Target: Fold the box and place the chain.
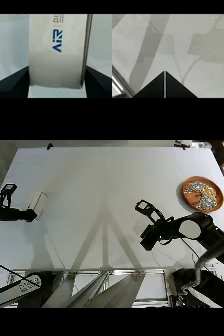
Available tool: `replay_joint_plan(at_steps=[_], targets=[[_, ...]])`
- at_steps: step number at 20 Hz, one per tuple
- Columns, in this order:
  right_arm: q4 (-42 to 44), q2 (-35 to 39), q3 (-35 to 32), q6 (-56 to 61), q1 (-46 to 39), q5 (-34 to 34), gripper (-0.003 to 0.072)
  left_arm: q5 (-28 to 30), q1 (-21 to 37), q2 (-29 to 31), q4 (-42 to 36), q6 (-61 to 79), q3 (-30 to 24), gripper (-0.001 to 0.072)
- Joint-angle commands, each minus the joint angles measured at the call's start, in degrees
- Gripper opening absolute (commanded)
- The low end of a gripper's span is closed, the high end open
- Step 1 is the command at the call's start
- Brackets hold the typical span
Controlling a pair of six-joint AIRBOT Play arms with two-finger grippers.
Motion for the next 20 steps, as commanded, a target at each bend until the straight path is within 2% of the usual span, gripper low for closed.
replay_joint_plan(at_steps=[1,6,9,20], targets=[[0.2,0.04,0.04,0.02,0.0,0.0,0.002,-0.11,0.11,3.48,0.98,-0.48,0.04,0.0705],[0.26,0.04,0.04,0.24,0.0,-0.11,0.002,-0.44,0.13,12.24,-5.7,-0.5,0.04,0.0698],[0.26,0.04,0.04,0.5,0.0,-0.15,0.002,-0.39,0.13,15.21,-6.01,-0.5,0.04,0.0698],[0.44,0.04,0.04,4.52,0.0,0.02,0.002,-0.39,0.13,16.06,-6.01,-0.5,0.04,0.0697]])
